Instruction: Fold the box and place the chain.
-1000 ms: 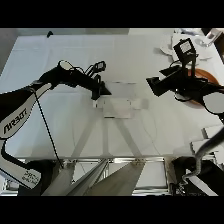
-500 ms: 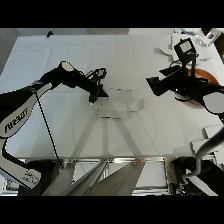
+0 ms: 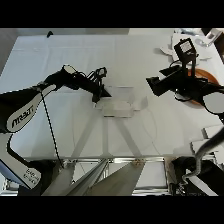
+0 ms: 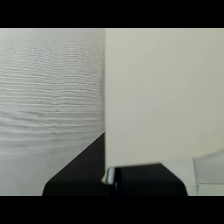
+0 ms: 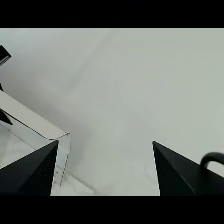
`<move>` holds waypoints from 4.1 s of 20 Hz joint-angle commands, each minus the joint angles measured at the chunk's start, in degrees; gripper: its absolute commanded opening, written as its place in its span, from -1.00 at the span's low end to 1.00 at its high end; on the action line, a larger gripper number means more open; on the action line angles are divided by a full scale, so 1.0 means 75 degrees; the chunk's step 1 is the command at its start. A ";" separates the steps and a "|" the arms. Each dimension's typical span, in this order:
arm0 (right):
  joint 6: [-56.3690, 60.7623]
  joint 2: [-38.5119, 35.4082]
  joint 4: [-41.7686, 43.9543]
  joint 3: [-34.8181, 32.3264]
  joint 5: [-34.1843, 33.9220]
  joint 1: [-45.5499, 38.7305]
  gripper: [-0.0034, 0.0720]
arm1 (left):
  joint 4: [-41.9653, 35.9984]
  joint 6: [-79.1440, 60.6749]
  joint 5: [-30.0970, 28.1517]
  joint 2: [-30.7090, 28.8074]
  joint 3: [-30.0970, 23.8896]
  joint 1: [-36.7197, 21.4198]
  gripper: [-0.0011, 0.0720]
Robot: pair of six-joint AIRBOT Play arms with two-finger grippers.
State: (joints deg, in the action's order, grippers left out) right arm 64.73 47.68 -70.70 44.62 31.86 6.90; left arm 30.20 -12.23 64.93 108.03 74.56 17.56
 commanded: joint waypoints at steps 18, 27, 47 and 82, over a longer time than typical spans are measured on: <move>0.0000 0.0003 0.0006 0.0009 0.0003 0.0000 0.86 | -0.0184 -0.0941 -0.0425 -0.0128 -0.0003 0.0006 -0.96; 0.0000 0.0003 0.0058 0.0009 0.0003 0.0000 0.86 | 0.0265 -0.0915 -0.0428 0.0064 -0.0003 0.0012 -0.95; -0.3675 -0.0207 0.0082 0.0877 0.2398 0.1702 1.00 | 0.0265 -0.0915 -0.0425 0.0061 -0.0003 0.0006 -0.95; -1.1820 0.3389 0.4459 -0.0772 0.1801 -0.0793 1.00 | 0.0262 -0.0915 -0.0423 0.0061 -0.0003 0.0006 -0.95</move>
State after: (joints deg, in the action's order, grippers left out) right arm -18.39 70.48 -40.14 38.98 46.98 1.04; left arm 32.18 -19.07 61.73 108.47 74.59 17.61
